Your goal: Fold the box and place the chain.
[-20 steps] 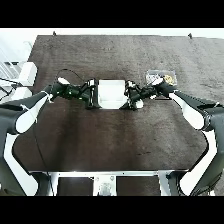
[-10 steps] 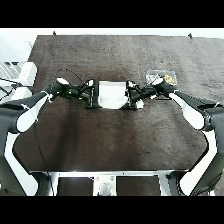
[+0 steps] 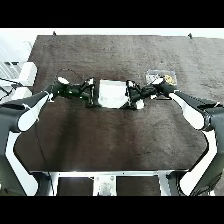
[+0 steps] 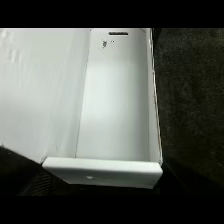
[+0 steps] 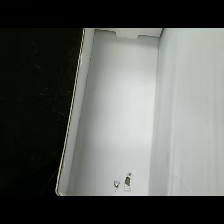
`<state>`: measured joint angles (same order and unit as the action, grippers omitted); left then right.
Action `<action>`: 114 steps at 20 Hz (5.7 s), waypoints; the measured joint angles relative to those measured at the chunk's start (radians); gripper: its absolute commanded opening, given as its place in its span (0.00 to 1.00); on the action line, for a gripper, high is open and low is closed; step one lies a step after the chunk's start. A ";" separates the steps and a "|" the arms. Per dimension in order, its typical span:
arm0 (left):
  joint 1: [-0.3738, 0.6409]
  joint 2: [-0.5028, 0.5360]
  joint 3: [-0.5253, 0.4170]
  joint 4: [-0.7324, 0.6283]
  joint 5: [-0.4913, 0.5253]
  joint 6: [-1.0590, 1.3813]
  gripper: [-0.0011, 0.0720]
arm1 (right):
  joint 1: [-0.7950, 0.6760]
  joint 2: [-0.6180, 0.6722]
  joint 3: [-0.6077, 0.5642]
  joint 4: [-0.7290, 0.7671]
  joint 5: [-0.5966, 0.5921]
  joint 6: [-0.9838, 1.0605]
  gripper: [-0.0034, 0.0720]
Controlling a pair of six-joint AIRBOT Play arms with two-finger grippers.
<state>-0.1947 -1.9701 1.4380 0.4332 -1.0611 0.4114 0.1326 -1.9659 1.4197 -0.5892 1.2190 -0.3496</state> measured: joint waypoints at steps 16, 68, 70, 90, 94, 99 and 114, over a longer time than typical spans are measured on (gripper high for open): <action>-0.001 -0.014 0.018 0.003 -0.010 0.062 0.96 | 0.000 0.000 0.000 -0.002 0.007 0.000 0.73; -0.010 -0.076 0.063 -0.041 -0.068 0.147 0.71 | 0.000 0.000 0.000 -0.002 0.004 0.000 0.73; -0.012 -0.077 0.063 -0.041 -0.067 0.151 0.65 | 0.000 0.000 0.000 -0.002 0.003 -0.001 0.73; -0.016 -0.078 0.063 -0.050 -0.064 0.140 0.49 | 0.000 0.000 0.000 -0.002 0.004 -0.001 0.73; -0.016 -0.078 0.063 -0.049 -0.064 0.139 0.49 | 0.000 0.000 0.000 -0.002 0.004 0.000 0.73; -0.016 -0.078 0.063 -0.050 -0.065 0.139 0.49 | 0.000 0.000 0.000 -0.001 0.005 0.000 0.73; -0.016 -0.079 0.064 -0.054 -0.058 0.125 0.49 | -0.068 0.093 0.002 -0.110 0.019 0.152 1.00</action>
<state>-0.2108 -2.0487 1.5021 0.3794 -1.1187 0.5365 0.0647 -1.8729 1.4220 -0.6994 1.2377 -0.1974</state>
